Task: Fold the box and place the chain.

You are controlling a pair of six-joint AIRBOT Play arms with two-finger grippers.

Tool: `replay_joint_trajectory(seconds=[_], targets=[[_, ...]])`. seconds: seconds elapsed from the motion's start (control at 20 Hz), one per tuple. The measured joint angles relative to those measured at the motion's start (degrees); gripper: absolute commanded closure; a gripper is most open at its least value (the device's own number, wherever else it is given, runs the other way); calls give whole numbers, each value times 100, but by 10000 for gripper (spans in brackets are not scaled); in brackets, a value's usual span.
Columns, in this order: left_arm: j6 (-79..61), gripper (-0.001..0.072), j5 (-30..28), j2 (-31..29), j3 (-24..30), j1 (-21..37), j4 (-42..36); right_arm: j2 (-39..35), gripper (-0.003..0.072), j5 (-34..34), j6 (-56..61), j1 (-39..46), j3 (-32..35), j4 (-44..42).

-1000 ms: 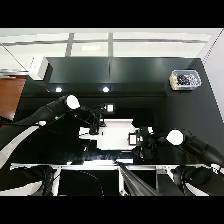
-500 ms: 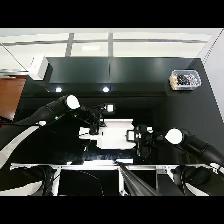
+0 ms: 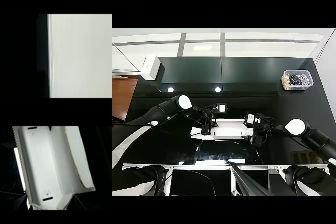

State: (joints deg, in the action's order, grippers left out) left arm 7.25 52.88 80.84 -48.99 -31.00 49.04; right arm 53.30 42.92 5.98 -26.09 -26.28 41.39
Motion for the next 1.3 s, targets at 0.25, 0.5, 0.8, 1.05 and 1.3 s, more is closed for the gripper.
replay_joint_trajectory(seconds=[0.25,0.5,0.8,1.05,1.3], targets=[[2,681,0,0,0,0,0,68,-15,-37,-339,243,-35,-326],[0,682,4,0,0,0,0,435,-15,227,-1003,304,-35,-979],[-4,681,9,0,0,0,0,925,-7,385,-1692,284,4,-1196],[-17,681,24,0,0,-2,7,1268,-8,264,-2028,46,13,-1019],[0,681,17,0,0,-2,4,1388,-7,81,-2122,-24,17,-857]])
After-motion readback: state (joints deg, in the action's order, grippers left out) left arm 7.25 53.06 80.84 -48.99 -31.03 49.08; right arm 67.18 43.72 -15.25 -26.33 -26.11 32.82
